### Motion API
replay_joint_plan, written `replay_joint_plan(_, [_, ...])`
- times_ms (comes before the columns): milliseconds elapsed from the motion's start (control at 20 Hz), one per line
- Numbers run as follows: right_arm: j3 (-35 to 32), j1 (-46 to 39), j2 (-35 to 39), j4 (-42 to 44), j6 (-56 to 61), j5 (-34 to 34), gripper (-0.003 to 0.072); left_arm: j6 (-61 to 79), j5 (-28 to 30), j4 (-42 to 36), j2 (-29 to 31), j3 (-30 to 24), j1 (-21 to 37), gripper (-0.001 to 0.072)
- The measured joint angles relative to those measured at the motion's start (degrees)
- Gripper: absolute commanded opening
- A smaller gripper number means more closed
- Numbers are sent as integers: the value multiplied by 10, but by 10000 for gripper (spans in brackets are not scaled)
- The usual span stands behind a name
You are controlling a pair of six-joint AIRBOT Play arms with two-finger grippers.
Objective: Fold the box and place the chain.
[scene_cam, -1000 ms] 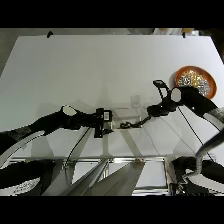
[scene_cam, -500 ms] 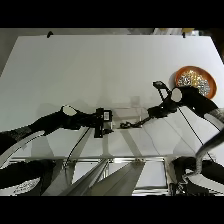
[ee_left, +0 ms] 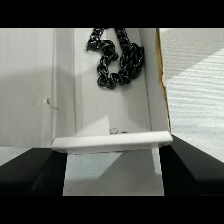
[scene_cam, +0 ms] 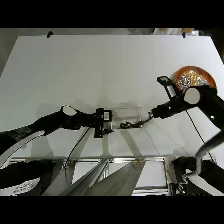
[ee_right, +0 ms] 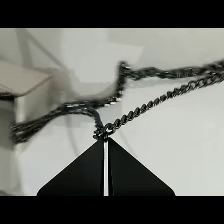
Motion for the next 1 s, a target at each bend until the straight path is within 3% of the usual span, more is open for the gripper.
replay_joint_plan(400, [0, 0, 174, 237, -145, 16, 18, 0, 0, 0, 0, 0, 0, 142])
replay_joint_plan(700, [0, 31, 203, 390, -235, -9, 18, 0, 0, 0, 0, 0, 0, 142])
replay_joint_plan(1000, [0, 106, 193, 430, -287, -70, 19, 0, 0, 0, 0, 0, 0, 142])
